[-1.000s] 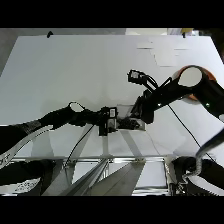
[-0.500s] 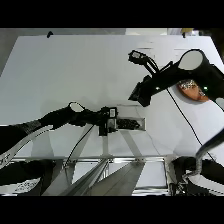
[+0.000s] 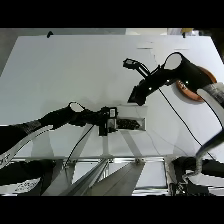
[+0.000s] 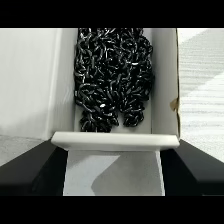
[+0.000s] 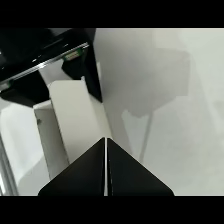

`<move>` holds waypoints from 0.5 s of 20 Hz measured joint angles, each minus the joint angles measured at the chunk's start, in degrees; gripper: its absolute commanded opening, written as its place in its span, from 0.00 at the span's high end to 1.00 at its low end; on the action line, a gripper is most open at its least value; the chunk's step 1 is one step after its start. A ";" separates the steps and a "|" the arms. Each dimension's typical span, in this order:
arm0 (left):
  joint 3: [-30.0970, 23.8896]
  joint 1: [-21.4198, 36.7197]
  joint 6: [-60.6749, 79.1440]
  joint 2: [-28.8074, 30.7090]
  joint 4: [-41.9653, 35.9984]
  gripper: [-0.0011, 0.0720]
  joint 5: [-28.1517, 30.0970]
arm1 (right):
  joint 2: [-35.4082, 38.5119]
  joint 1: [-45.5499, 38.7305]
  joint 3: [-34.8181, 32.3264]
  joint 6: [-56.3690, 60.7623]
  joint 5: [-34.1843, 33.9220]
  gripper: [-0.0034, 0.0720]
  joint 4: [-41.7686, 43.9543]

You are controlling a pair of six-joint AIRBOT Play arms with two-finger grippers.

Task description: Fold the box and place the chain.

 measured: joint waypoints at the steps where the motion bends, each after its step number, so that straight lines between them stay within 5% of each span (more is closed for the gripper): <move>1: 0.00 0.00 0.00 0.00 0.02 0.70 0.00 | 0.85 0.13 -1.01 -1.20 0.11 0.93 -0.04; 4: 0.00 0.00 0.00 0.00 0.00 0.70 0.00 | 4.57 1.33 -6.05 -5.29 -1.66 0.92 -0.35; 6: 0.00 0.00 0.00 0.00 0.00 0.70 0.00 | 6.95 2.71 -9.55 -7.67 -2.95 0.80 -0.48; 10: 0.00 0.00 0.00 0.00 0.00 0.70 0.00 | 10.23 5.92 -14.16 -10.34 -5.40 0.71 -0.57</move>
